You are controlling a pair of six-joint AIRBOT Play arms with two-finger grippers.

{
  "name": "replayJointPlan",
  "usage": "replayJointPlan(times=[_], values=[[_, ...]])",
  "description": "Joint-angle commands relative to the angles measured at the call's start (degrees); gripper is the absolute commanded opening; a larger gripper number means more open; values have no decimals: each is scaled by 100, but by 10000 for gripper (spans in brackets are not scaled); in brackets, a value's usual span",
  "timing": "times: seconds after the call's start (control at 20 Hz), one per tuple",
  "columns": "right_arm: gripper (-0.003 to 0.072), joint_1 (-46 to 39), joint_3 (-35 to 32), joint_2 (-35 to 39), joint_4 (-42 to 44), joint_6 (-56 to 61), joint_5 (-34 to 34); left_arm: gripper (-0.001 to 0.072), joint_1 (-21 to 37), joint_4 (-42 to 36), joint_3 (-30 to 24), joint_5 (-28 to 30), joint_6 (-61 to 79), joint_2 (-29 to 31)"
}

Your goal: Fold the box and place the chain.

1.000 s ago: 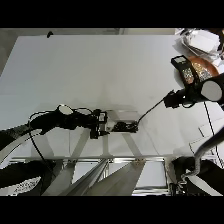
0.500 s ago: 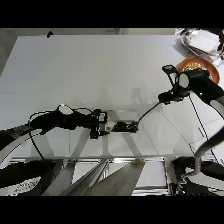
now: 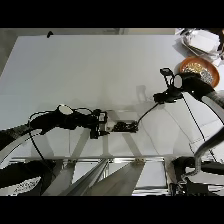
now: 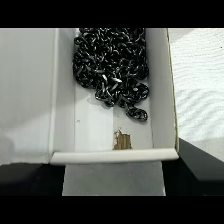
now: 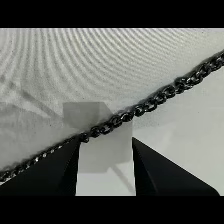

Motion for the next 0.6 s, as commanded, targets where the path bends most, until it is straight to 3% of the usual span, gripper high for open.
replayJointPlan(times=[0.0,0.15,0.3,0.35,0.4,0.55], values=[[305,-17,2,-101,26,42,13,258,-4,0,0,2,2,-2],[279,-17,2,-210,179,35,-55,258,-4,2,0,2,2,-2],[123,-17,4,-201,260,-33,-48,258,-4,2,0,2,2,-2],[38,-17,4,-195,260,-33,-17,258,-4,0,0,2,2,-2],[9,-17,4,-175,260,-35,11,258,-4,0,0,2,2,-2],[8,-17,4,76,260,-140,4,258,-4,0,0,2,0,-2]])
